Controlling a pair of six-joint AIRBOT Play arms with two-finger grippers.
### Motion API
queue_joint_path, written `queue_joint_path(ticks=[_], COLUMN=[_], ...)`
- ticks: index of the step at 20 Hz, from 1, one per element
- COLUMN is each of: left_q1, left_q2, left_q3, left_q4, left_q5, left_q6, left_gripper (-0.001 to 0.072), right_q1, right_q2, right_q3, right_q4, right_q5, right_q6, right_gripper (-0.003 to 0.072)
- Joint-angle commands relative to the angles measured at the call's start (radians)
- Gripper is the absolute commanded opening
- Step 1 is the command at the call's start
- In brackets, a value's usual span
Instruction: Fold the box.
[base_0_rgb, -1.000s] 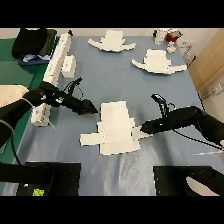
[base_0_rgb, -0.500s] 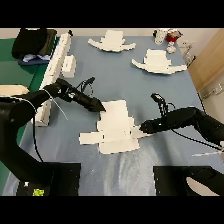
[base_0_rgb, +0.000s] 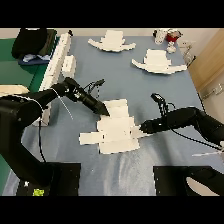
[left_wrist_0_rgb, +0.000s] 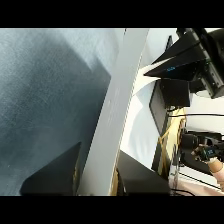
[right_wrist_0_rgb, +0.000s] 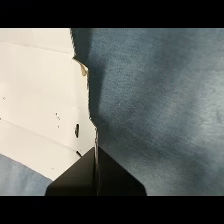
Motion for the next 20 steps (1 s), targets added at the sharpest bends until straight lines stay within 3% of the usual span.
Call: queue_joint_path(ticks=[1,5,6,7,13,14,15,18,20], left_q1=[0.003,0.003,0.003,0.003,-0.005,-0.005,-0.005,-0.006,-0.02], left_q2=[-0.002,-0.002,-0.002,-0.002,-0.002,-0.002,-0.002,0.038,0.103], left_q3=[0.003,0.014,0.02,0.022,0.022,0.023,0.029,0.039,0.026], left_q4=[0.006,0.044,0.05,0.05,0.043,0.042,0.04,0.005,0.005], left_q5=[-0.013,-0.034,-0.034,-0.036,-0.05,-0.049,-0.055,-0.035,0.014], left_q6=[0.005,0.004,0.005,0.017,0.056,0.06,0.093,0.217,0.294], left_gripper=[0.0245,0.0243,0.0173,0.0011,0.0014,0.0014,0.0014,0.001,0.001], right_q1=[0.001,0.001,0.001,0.001,0.001,0.001,0.001,0.0,-0.004], right_q2=[0.0,0.0,-0.001,-0.002,-0.007,-0.007,-0.007,-0.007,-0.007], right_q3=[0.0,0.0,0.0,0.0,0.001,0.003,0.009,0.037,0.06], right_q4=[-0.001,-0.006,-0.009,-0.009,-0.01,-0.028,-0.066,-0.272,-0.463], right_q5=[0.0,0.0,0.0,0.001,0.025,0.044,0.057,0.077,0.085], right_q6=[0.0,0.0,0.0,0.0,0.0,0.0,0.0,0.016,0.167], right_gripper=[0.0004,0.0005,0.0004,0.0004,0.0029,0.0118,0.0179,0.018,0.018])
